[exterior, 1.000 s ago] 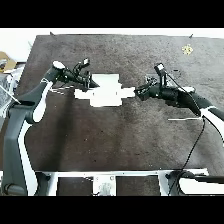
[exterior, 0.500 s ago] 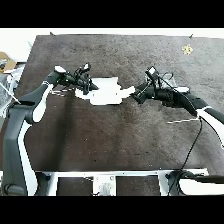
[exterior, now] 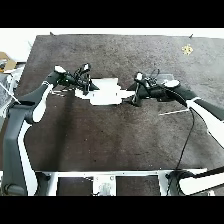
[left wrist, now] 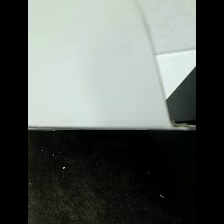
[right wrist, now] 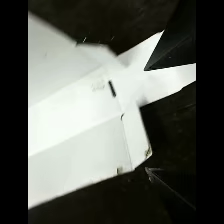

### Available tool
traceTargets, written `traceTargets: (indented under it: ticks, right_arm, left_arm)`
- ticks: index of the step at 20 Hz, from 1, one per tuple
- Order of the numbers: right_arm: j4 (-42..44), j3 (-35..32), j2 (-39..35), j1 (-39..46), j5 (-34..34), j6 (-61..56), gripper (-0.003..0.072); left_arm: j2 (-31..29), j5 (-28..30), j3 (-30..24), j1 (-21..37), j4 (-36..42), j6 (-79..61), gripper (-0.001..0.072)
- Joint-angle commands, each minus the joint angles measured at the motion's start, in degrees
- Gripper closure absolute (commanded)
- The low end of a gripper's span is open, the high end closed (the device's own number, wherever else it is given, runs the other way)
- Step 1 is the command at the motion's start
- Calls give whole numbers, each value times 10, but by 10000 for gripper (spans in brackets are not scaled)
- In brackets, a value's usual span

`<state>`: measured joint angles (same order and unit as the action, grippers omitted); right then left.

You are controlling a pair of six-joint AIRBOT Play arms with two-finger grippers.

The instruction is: Fold the box and place the chain.

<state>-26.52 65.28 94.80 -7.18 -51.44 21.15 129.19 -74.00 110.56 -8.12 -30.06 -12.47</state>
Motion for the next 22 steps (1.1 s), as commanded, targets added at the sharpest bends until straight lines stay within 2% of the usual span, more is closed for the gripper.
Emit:
traceTargets:
  ticks: [1,5,12,18,22]
  right_arm:
    - [-89,64,45,-34,-43,7,0]
    - [-95,68,57,-63,-30,7,0]
    - [-76,86,83,-80,73,7,2]
    - [-62,117,64,-50,63,-8,9]
    - [-63,181,107,-48,29,-28,11]
  left_arm:
    - [0,-1,0,0,6,0,700]
    - [0,-1,0,0,6,0,700]
    - [0,-1,0,0,6,0,700]
    - [0,-1,0,0,6,0,700]
    - [0,-1,0,0,6,0,700]
